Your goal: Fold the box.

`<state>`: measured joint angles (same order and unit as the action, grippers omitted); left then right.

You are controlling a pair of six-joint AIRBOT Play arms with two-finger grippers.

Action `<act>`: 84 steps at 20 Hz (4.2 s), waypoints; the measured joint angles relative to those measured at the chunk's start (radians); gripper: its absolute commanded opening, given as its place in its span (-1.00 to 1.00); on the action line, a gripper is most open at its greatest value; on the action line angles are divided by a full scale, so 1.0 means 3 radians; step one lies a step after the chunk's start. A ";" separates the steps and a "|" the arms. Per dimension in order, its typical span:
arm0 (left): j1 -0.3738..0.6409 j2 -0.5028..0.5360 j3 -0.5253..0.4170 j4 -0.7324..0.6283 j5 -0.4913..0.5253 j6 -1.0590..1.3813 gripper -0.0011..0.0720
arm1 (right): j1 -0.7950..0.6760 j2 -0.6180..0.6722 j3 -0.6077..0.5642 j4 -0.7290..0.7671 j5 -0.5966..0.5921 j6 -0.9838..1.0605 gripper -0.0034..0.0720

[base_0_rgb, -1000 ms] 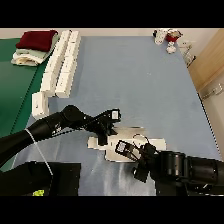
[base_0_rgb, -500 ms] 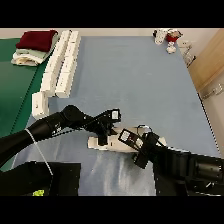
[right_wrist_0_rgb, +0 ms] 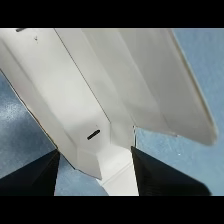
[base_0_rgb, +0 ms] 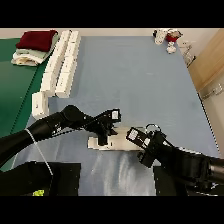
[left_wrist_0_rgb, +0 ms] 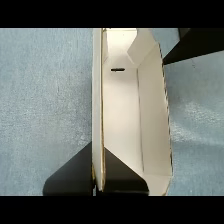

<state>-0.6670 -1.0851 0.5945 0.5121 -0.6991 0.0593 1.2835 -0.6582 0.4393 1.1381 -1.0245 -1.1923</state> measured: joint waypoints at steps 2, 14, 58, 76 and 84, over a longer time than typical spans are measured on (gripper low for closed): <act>0.0001 0.0000 0.0000 0.0000 0.0000 0.0000 -0.93 | -0.0050 0.0029 -0.0047 0.0031 0.0069 -0.0055 0.90; 0.0001 0.0000 0.0000 0.0000 0.0001 0.0000 -0.93 | -0.1891 0.0310 -0.0114 0.1859 0.0299 -0.3059 0.90; 0.0000 0.0000 0.0000 0.0004 -0.0015 0.0003 -0.93 | -0.2750 -0.0704 -0.0290 0.3635 0.0518 -0.5932 0.84; 0.0000 0.0000 -0.0001 0.0000 -0.0005 0.0001 -0.93 | -0.2763 -0.0561 -0.0399 0.3590 0.0594 -0.5994 0.83; 0.0000 0.0000 -0.0001 -0.0001 -0.0013 0.0001 -0.93 | -0.2762 -0.0628 -0.0463 0.3588 0.0690 -0.6029 0.33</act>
<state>-0.6670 -1.0851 0.5941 0.5117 -0.7029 0.0597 0.4549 -0.8467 0.3004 2.2147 -0.8173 -3.0009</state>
